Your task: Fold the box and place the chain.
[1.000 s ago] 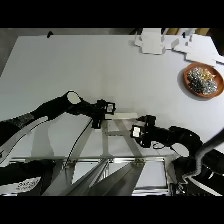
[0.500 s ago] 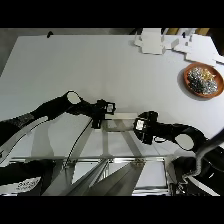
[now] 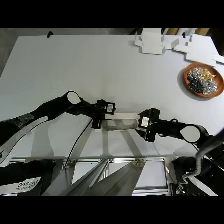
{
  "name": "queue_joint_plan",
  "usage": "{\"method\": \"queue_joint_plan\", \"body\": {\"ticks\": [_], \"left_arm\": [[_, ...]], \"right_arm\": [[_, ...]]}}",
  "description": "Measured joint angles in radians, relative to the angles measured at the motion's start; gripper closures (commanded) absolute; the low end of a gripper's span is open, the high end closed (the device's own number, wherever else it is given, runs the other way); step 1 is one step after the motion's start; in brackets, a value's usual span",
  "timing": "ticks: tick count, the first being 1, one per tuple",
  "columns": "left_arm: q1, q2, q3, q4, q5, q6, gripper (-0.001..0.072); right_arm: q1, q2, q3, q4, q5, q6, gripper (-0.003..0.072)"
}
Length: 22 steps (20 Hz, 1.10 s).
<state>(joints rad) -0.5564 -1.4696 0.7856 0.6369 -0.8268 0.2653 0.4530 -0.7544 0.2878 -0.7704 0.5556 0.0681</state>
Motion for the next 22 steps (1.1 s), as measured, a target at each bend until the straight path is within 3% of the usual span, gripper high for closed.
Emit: {"method": "queue_joint_plan", "body": {"ticks": [10, 22], "left_arm": [[0.0, 0.0, 0.0, 0.0, 0.0, 0.0, 0.0701], [0.0, 0.0, 0.0, 0.0, 0.0, 0.0, 0.0701]], "right_arm": [[-0.097, -0.089, 0.0, 0.164, 0.072, -0.239, 0.0018], [-0.114, -0.327, 0.034, 0.344, 0.117, -0.516, 0.002]]}}
